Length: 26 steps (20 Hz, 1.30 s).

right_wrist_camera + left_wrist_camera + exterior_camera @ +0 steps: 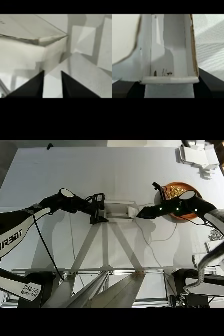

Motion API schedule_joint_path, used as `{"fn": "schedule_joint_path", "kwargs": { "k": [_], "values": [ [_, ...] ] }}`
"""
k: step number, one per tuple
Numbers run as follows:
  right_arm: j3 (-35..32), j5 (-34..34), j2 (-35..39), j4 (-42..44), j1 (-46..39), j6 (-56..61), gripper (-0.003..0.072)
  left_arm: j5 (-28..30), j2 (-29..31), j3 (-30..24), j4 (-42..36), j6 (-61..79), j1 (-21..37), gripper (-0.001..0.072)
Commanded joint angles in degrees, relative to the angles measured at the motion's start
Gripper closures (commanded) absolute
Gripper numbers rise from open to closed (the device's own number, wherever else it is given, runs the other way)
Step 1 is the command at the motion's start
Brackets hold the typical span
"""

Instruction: Fold the box and place the chain.

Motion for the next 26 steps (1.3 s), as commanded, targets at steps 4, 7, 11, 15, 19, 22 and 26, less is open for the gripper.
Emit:
{"fn": "schedule_joint_path", "kwargs": {
  "k": [4, 7, 11, 15, 19, 22, 26],
  "values": [
    [-0.02, 1.09, 0.17, 4.92, 0.20, -0.02, 0.0405, 0.00, 0.02, -0.02, 0.02, 0.00, 0.02, 0.0484],
    [-0.02, -1.25, 0.17, 5.46, 0.70, -0.02, 0.0270, 0.00, 0.02, -0.02, 0.02, 0.00, 0.02, 0.0484],
    [-0.02, -4.61, 0.15, 3.87, 3.50, 0.02, 0.0269, 0.00, 0.00, -0.02, 0.02, 0.00, 0.02, 0.0484],
    [-0.02, -11.21, 0.15, -0.92, 6.38, 5.53, 0.0109, 0.00, 0.02, -0.02, 0.02, 0.00, 0.02, 0.0484],
    [0.02, -17.35, 0.17, -5.27, 10.27, 11.21, 0.0103, 0.00, 0.02, -0.02, 0.02, 0.00, 0.02, 0.0484],
    [0.04, -21.73, 0.22, -10.45, 12.92, 16.50, 0.0112, 0.00, 0.02, -0.02, 0.02, 0.00, 0.02, 0.0484],
    [0.33, -23.52, 1.88, -17.46, 16.13, 21.33, 0.0108, 0.00, 0.00, -0.02, 0.02, 0.00, 0.02, 0.0484]
  ]
}}
